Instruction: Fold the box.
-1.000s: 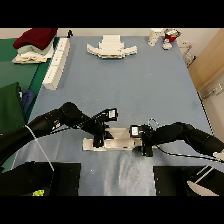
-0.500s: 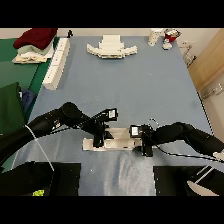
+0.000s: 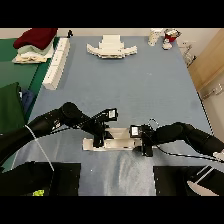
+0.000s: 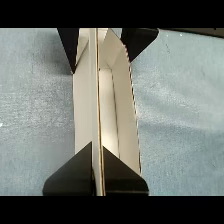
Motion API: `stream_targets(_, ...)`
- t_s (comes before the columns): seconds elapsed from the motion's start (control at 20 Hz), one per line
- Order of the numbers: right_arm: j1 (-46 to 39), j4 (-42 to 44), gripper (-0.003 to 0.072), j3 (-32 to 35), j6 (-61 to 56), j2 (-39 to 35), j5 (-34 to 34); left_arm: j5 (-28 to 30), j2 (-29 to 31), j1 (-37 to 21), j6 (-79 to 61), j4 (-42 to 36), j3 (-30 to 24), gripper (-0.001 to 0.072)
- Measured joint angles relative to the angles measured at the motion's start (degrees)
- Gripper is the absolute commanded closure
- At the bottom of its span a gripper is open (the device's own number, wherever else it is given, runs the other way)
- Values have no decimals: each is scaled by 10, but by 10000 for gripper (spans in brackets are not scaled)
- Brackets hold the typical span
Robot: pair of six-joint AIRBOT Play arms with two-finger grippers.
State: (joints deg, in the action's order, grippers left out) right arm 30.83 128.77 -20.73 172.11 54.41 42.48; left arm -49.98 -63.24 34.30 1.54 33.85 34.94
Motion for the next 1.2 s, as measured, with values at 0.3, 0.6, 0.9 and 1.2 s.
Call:
stream_targets(0.3, 0, 0, 214, 0, 0, 0, 0, 0, 0, 0, 0, 0, 0, 697)
stream_targets(0.6, 0, 0, 214, 0, 0, 0, 0, 0, 0, 0, 0, -5, 0, 697)
stream_targets(0.9, 0, 0, 214, 0, 0, 0, 0, 8, 0, 0, 0, -7, 0, 678)
stream_targets(1.2, 0, 0, 214, 0, 0, 0, 0, 18, -1, 0, 0, -7, 0, 273)
